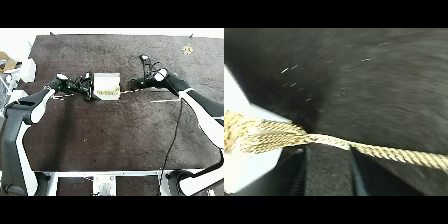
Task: Fold the box and place the chain.
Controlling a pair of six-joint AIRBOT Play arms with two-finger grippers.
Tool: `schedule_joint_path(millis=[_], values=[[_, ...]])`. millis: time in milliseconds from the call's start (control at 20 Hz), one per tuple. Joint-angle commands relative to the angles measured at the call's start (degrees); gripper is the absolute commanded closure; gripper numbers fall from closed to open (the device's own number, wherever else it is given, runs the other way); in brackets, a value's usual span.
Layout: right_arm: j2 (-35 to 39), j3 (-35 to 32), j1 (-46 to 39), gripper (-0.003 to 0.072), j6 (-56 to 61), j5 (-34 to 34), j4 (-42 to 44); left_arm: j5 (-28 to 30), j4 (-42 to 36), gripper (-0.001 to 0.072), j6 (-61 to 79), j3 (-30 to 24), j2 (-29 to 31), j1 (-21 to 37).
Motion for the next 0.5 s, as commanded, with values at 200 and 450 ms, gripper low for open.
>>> schedule_joint_path(millis=[200, 450], values=[[-12.04, 13.22, -1.22, 0.0348, -14.58, 14.97, 5.42, 0.02, 0.00, 0.0352, 0.00, -0.02, -0.02, 0.00], [-13.27, 13.40, -0.20, 0.0354, -17.35, 15.26, 4.13, 0.02, 0.00, 0.0352, 0.00, -0.02, -0.02, 0.00]])
